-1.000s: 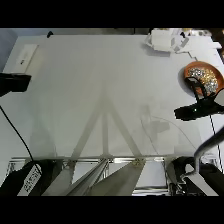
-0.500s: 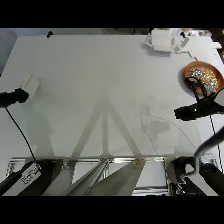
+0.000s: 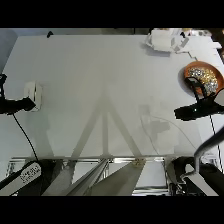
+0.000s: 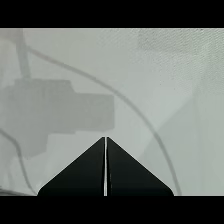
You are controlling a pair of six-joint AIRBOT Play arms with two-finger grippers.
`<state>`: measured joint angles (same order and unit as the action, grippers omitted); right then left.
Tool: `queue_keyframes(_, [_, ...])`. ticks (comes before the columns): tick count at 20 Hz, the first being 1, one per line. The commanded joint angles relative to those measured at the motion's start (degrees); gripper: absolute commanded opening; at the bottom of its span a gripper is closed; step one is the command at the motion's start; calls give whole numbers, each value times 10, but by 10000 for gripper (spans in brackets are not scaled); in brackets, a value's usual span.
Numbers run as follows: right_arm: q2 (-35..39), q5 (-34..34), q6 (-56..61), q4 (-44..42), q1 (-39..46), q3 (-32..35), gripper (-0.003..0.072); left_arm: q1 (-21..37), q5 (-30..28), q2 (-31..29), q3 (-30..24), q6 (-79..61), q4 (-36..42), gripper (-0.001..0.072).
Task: Fold the box and place the chain.
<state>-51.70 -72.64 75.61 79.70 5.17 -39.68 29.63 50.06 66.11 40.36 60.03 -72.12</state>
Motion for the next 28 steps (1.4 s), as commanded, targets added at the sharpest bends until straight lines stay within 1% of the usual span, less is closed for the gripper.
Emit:
queue_keyframes(1, [0,0,0,0,0,0,19,1,26,0,0,0,-23,696])
queue_keyframes(3, [0,0,0,0,0,0,19,0,32,-15,0,0,-23,695])
queue_keyframes(5, [0,0,0,0,0,0,19,-1,33,-50,0,0,-21,695])
queue_keyframes(7, [0,0,0,0,0,0,19,-5,33,-103,0,0,-19,695])
queue_keyframes(8, [0,0,0,0,0,0,19,-16,33,-135,0,0,-19,695])
queue_keyframes(10, [0,0,0,0,0,0,19,-52,35,-194,0,0,-19,695])
queue_keyframes(12, [0,0,0,0,0,0,19,-99,57,-245,0,0,-19,695])
queue_keyframes(15, [0,0,0,0,0,0,19,-167,134,-297,0,1,-18,694])
queue_keyframes(17, [0,0,0,0,0,0,19,-200,187,-311,0,23,-19,693])
queue_keyframes(19, [0,0,0,0,0,0,19,-225,218,-313,-2,68,-19,693])
queue_keyframes(24, [0,0,0,0,0,0,19,-234,219,-312,-7,101,-19,693])
queue_keyframes(28, [0,0,0,0,0,0,19,-234,194,-312,-7,101,-21,693])
